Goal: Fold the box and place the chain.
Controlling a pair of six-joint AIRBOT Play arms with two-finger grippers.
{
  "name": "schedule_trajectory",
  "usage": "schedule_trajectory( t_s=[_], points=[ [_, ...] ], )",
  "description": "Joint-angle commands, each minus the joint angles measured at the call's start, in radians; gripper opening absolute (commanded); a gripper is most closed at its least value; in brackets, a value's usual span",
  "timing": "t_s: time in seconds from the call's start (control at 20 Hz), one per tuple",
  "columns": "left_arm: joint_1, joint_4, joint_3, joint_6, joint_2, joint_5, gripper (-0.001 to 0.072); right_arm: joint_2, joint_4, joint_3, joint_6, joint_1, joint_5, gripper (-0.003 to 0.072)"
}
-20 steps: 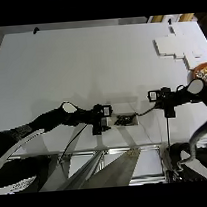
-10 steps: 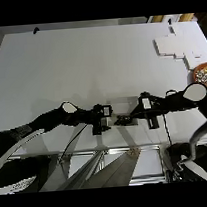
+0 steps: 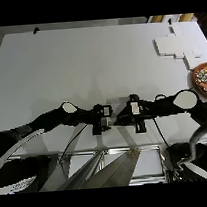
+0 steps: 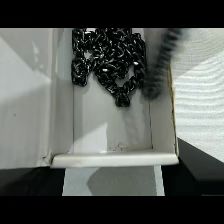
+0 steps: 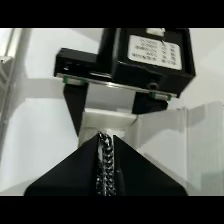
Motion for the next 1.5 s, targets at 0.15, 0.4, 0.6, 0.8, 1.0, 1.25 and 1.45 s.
schedule_trajectory(
  t_s=[0.15,0.4,0.6,0.8,1.0,1.25,1.45],
  points=[
    [0.000,0.000,0.000,0.000,0.000,0.000,0.0170,0.004,-0.083,0.002,0.087,0.008,-0.093,0.0185],
    [0.000,0.000,0.000,0.000,0.000,0.000,0.0170,0.100,-0.399,0.002,0.087,-0.093,0.004,0.0185],
    [0.000,0.000,0.000,0.000,0.000,0.000,0.0170,0.111,-0.545,0.001,0.072,-0.298,0.144,0.0186],
    [0.000,0.000,0.000,0.000,0.000,0.000,0.0170,0.092,-0.546,0.001,-0.026,-0.514,0.160,0.0186],
    [0.000,0.000,0.000,0.000,0.000,0.000,0.0170,-0.018,-0.578,0.001,-0.033,-0.568,0.141,0.0187],
    [0.000,0.000,0.000,0.000,0.000,0.000,0.0170,-0.154,-0.589,0.001,-0.034,-0.567,0.050,0.0187],
    [0.000,0.000,0.001,0.000,0.000,0.000,0.0170,-0.209,-0.588,0.001,-0.060,-0.567,0.010,0.0187]
  ],
)
